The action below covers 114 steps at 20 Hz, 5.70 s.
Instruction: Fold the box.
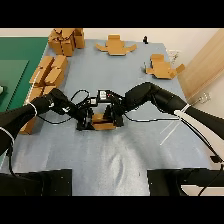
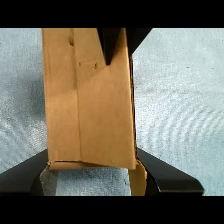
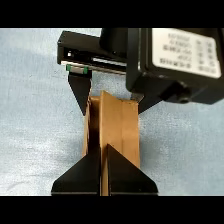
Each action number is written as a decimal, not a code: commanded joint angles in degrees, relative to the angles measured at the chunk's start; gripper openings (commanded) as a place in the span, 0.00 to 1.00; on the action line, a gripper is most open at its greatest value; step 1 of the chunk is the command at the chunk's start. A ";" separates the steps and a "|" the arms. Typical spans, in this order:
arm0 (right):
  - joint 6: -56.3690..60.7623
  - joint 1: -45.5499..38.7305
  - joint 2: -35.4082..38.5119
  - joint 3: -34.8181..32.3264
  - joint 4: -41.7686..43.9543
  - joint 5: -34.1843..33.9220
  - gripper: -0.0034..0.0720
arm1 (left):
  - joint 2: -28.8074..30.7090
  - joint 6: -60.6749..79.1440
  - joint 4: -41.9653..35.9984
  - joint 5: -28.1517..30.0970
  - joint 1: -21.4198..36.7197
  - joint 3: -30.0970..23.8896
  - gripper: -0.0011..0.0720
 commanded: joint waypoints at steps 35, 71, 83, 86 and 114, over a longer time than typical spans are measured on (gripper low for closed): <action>5.62 -0.63 0.55 0.07 0.92 -5.40 0.37 | 0.00 -0.07 0.20 0.00 0.00 -0.02 0.16; 29.81 9.33 8.17 -22.03 3.89 31.89 0.05 | 0.00 -0.07 0.17 0.02 0.02 -0.02 0.16; 43.58 3.39 30.18 -24.76 -8.41 35.78 0.05 | 1.46 -2.03 -1.57 -0.07 0.13 0.17 0.04; 61.79 -0.76 37.09 -29.31 -27.54 30.56 0.05 | 6.16 -12.85 -1.68 6.21 0.50 0.22 0.03; 68.48 -10.08 49.81 -33.48 -40.44 22.10 0.05 | 43.80 -84.39 36.81 22.64 26.58 -31.39 0.03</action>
